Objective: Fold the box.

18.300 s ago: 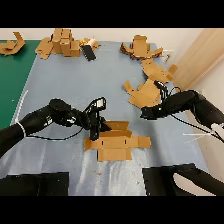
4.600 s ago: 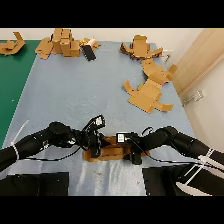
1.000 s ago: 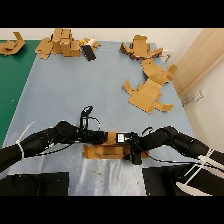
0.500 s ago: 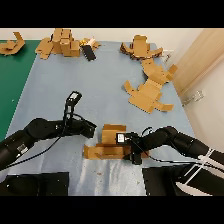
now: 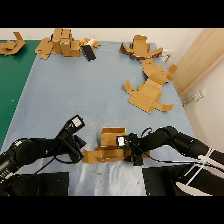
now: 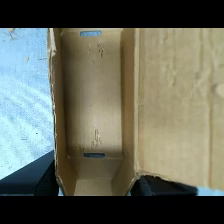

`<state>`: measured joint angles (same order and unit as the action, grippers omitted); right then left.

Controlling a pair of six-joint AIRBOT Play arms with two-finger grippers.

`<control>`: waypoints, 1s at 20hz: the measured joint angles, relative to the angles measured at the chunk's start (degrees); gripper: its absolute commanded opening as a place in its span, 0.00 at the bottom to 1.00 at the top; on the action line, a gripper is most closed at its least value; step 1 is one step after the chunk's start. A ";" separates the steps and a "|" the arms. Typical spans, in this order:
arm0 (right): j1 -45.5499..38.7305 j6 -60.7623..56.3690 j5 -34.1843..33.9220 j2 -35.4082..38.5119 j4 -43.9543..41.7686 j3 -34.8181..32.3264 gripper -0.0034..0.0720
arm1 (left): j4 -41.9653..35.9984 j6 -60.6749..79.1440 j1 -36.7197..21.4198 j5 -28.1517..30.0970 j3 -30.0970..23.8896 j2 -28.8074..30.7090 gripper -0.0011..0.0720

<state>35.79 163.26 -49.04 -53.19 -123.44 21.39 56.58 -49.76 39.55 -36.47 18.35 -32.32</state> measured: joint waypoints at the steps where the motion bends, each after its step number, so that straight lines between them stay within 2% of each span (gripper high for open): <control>1: 0.00 0.11 -0.02 0.00 0.02 0.00 0.64 | 1.60 0.66 1.18 -0.13 -0.20 0.24 0.65; 2: 0.00 0.13 -0.04 0.00 0.02 0.00 0.64 | 2.97 1.22 2.19 0.00 -0.39 0.26 0.99; 16: 0.00 0.28 -0.11 0.00 0.22 0.00 0.64 | 6.32 10.95 16.76 6.99 -0.55 -5.44 0.99; 20: 0.00 0.28 -0.11 0.00 0.22 0.00 0.64 | 6.27 11.23 18.95 10.16 -0.55 -7.58 0.99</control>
<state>35.79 163.54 -49.15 -53.19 -123.22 21.39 62.85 -38.52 58.50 -26.30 17.80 -39.90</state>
